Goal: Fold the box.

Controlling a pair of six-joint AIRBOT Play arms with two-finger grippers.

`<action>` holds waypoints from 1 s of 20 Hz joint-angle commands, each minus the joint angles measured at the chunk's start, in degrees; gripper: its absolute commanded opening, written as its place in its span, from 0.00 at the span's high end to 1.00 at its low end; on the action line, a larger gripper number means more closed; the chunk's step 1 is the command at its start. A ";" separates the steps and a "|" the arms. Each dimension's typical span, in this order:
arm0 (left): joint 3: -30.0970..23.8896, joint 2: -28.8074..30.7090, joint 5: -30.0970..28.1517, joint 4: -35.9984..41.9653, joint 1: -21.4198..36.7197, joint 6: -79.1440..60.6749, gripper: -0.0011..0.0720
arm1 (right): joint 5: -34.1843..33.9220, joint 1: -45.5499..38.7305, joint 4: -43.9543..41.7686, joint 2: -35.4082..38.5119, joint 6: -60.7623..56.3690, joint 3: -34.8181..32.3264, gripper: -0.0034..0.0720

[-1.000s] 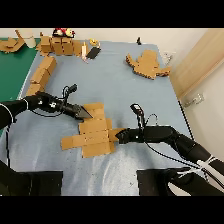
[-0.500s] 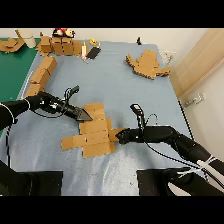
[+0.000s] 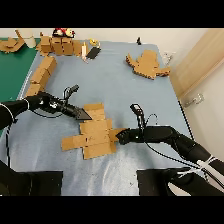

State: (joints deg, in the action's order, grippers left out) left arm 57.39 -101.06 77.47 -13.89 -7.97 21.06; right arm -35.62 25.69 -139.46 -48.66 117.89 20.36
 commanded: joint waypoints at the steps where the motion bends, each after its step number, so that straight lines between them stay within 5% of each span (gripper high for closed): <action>1: 0.07 0.04 1.66 0.04 -0.28 -3.58 0.97 | 0.48 0.02 0.26 0.04 0.00 -0.02 0.95; 2: 0.20 0.20 1.62 0.55 -0.33 -3.67 0.97 | 0.83 0.02 0.81 0.04 0.00 -0.02 0.90; 4: 1.44 1.29 1.62 0.83 -0.85 -3.43 0.97 | 1.97 -0.31 1.92 0.07 -1.01 0.17 0.50; 5: 1.92 2.47 1.36 1.22 -1.42 -3.45 0.97 | 2.51 -1.46 3.08 0.11 -3.61 0.70 0.44; 11: -0.79 15.04 -10.69 2.62 -8.22 -14.51 0.97 | 0.79 -15.30 8.96 1.60 -12.96 7.78 0.44; 17: -9.84 16.76 -13.99 6.73 -11.34 -26.75 0.97 | 1.31 -17.49 7.30 1.84 -14.56 8.96 0.45; 20: -12.66 16.83 -13.18 8.37 -11.72 -31.01 0.97 | 2.19 -17.49 7.26 1.84 -14.56 8.96 0.87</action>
State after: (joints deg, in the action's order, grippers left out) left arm 47.68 -84.62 64.58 -7.18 -18.98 -4.40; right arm -34.26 8.64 -131.98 -46.89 103.85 29.08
